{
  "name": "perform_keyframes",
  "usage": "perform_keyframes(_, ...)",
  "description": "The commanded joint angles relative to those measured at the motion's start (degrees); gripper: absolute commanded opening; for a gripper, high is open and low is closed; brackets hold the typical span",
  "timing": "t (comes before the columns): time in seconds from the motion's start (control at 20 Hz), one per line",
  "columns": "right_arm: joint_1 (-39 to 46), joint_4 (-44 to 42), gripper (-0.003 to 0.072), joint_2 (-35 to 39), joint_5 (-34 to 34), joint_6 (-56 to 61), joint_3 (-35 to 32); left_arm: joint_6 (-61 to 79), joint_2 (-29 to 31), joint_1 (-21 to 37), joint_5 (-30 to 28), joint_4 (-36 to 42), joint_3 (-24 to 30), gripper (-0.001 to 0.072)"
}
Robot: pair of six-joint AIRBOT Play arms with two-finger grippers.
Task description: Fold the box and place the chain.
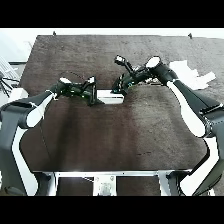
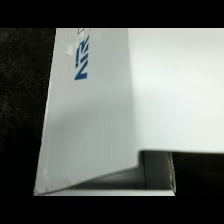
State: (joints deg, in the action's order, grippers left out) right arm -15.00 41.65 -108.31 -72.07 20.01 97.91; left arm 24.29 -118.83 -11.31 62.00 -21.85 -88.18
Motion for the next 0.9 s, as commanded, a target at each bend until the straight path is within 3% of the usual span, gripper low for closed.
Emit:
perform_keyframes(0.0,-0.6,1.5,0.0295,-0.1,0.1,0.3,0.0,0.0,0.0,0.1,0.0,0.0,0.0,0.0350)
perform_keyframes(0.85,-0.6,2.8,0.0283,-0.9,3.7,0.5,3.0,0.0,0.0,0.1,0.0,0.0,0.0,0.0350)
